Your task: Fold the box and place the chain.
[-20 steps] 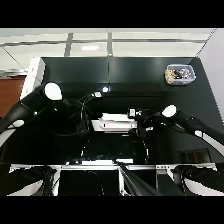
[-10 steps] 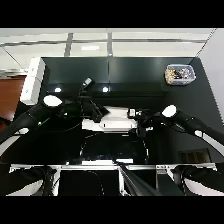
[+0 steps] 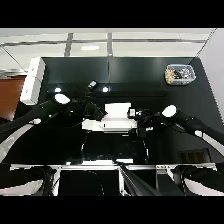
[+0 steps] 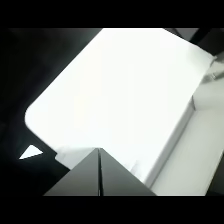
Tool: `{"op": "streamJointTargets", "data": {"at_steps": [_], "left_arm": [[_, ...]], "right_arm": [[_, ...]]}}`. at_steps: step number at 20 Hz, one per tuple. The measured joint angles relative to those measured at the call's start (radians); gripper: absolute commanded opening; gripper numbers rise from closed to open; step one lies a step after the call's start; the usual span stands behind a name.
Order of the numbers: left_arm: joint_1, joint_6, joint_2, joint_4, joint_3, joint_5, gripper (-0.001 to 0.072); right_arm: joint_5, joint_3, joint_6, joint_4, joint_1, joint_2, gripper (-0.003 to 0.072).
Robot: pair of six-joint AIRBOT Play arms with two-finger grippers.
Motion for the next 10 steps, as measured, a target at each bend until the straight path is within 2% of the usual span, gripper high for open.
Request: {"op": "streamJointTargets", "data": {"at_steps": [5, 8, 10], "left_arm": [[0.012, -0.021, -0.019, 0.105, 0.071, -0.073, 0.0021], [0.043, -0.07, 0.043, 0.189, 0.135, -0.093, 0.0021], [0.063, -0.089, 0.116, 0.217, 0.145, -0.117, 0.0022]], "right_arm": [[0.001, 0.0, -0.002, -0.001, 0.0, 0.0, 0.0232], [0.001, 0.0, -0.001, -0.001, 0.001, 0.0, 0.0232], [0.0, 0.0, -0.001, 0.0, 0.001, 0.0, 0.0231]]}}
